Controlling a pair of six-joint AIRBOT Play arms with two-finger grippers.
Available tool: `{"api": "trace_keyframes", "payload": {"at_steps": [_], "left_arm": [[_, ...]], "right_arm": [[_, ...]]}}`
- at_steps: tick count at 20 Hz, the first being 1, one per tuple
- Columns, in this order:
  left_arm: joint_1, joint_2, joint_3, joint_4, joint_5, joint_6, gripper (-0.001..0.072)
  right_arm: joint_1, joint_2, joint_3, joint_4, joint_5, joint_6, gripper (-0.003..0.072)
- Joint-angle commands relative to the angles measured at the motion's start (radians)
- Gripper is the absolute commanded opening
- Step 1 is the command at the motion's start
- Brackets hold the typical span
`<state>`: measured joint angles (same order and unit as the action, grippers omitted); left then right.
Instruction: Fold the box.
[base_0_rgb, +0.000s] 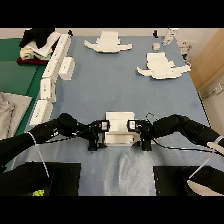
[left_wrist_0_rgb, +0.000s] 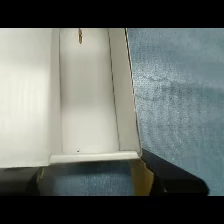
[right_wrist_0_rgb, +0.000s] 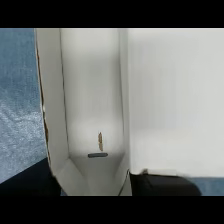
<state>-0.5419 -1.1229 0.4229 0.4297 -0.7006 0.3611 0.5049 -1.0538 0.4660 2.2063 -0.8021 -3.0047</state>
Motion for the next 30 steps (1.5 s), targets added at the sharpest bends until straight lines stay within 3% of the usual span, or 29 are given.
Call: {"api": "trace_keyframes", "payload": {"at_steps": [1,30], "left_arm": [[-0.007,-0.016,0.015,0.028,0.011,-0.048,0.0506],[-0.019,-0.021,0.020,0.056,0.011,-0.066,0.0507]], "right_arm": [[0.000,0.000,0.001,0.000,0.001,0.002,0.0518],[0.000,0.000,0.001,0.000,0.002,0.002,0.0518]]}}
